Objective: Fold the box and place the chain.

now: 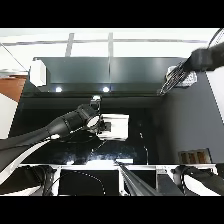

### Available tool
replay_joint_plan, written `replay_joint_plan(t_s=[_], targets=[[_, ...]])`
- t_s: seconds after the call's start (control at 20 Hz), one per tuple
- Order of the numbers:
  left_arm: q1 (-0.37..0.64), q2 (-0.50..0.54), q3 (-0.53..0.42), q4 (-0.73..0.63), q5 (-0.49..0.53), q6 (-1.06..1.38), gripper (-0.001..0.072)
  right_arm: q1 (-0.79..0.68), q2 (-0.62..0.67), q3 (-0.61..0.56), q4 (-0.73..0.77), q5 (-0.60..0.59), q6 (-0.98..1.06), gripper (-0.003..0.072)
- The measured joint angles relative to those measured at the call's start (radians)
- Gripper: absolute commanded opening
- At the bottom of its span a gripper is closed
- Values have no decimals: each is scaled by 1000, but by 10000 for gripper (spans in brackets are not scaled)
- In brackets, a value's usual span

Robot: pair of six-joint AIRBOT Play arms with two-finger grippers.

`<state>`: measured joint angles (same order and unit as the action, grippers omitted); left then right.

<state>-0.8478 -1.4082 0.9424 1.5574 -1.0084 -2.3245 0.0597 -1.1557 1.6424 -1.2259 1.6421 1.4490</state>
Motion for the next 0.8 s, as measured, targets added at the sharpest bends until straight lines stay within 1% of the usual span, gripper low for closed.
replay_joint_plan(t_s=[0.15, 0.25, 0.4, 0.6, 0.8], targets=[[0, 0, 0, 0, 2, 8, 28, 111, 65, -148, 23, 30, -20, 25], [0, 0, 0, 0, 2, 10, 29, 196, 87, -238, 34, 28, -27, 24], [0, 0, 0, 0, 2, 12, 28, 311, 102, -340, 55, -23, -31, 24], [0, 0, 0, 0, 2, 14, 28, 404, 108, -397, 145, -100, -35, 23], [0, 0, 0, 0, 1, 14, 28, 437, 111, -412, 209, -139, -44, 24]])
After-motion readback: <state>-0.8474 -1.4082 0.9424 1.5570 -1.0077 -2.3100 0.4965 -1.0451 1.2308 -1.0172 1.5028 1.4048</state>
